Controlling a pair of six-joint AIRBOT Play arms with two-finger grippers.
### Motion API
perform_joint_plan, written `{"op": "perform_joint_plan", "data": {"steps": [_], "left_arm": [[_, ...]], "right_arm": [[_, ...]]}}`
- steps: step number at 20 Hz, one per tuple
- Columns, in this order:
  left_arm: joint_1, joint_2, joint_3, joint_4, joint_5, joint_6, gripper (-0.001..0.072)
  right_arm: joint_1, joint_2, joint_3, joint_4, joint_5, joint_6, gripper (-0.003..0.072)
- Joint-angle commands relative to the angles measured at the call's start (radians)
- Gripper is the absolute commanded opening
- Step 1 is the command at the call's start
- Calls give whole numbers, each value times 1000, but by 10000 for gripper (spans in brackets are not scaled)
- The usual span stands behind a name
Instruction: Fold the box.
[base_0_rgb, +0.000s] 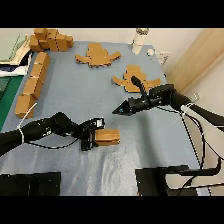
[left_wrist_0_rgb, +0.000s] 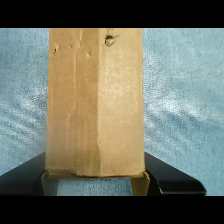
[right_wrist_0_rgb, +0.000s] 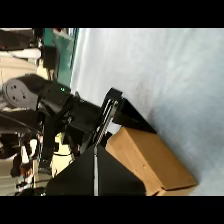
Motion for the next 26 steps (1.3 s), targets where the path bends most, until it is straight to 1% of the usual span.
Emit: {"op": "perform_joint_plan", "data": {"steps": [1, 4, 6, 9, 11, 15, 23, 26], "left_arm": [[0, -1, 1, 0, 0, 0, 520], [0, -1, 1, 0, 0, 0, 520], [0, -1, 1, 0, 0, 0, 521], [0, -1, 1, 0, 0, 0, 521], [0, -1, 1, 0, 0, 0, 520], [0, -1, 1, 0, 0, 0, 521], [0, -1, 1, 0, 0, 0, 521], [0, -1, 1, 0, 0, 0, 520]], "right_arm": [[67, 24, -62, 3, -8, -68, 17], [87, 33, -159, 5, -2, -95, 17], [87, 51, -232, 8, 34, -118, 17], [87, 112, -343, 10, 99, -152, 17], [87, 153, -385, 9, 124, -159, 17], [87, 209, -400, 10, 176, -157, 17], [87, 212, -403, 5, 216, -147, 17], [87, 212, -416, 4, 227, -147, 5]]}}
